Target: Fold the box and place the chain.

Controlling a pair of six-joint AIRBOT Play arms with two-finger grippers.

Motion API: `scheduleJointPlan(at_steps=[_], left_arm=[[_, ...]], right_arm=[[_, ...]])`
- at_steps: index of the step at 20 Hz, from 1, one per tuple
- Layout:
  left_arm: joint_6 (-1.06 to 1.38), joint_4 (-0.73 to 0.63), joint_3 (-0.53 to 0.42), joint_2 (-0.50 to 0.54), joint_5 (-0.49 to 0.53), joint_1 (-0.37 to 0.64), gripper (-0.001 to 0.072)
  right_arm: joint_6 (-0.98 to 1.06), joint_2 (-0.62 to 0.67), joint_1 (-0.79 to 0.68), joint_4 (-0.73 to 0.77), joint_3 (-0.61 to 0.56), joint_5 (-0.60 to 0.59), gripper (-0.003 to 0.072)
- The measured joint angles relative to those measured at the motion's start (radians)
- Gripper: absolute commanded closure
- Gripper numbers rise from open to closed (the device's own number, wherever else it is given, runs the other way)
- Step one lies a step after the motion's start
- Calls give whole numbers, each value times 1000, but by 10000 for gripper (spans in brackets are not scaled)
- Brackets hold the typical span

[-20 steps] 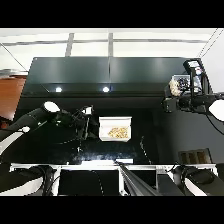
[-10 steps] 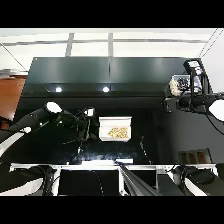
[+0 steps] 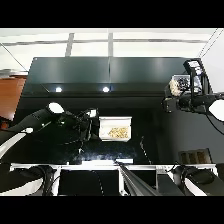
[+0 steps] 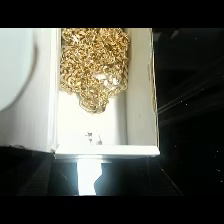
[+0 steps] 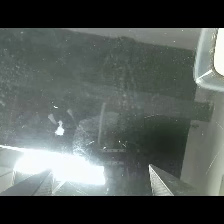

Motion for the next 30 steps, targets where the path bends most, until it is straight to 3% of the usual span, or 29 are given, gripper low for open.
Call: scheduleJointPlan(at_steps=[10,11,12,15,17,20,23,30], left_arm=[[-19,5,2,-1,24,-24,31],[-22,6,2,-1,26,-24,49],[-23,6,2,-1,27,-25,115],[-26,6,2,-1,34,-26,120],[-26,7,2,-1,34,-26,229],[-26,7,2,-1,34,-26,233],[-26,8,2,-1,34,-26,295],[-27,9,2,-1,34,-26,316]], right_arm=[[0,0,0,0,0,0,-17],[0,0,0,0,0,0,-17],[0,0,0,0,0,0,-17],[0,0,0,0,0,0,-17],[0,0,0,0,0,0,-17],[0,0,0,0,0,0,-17],[0,0,0,0,0,0,-17],[0,0,0,0,0,1,-18]])
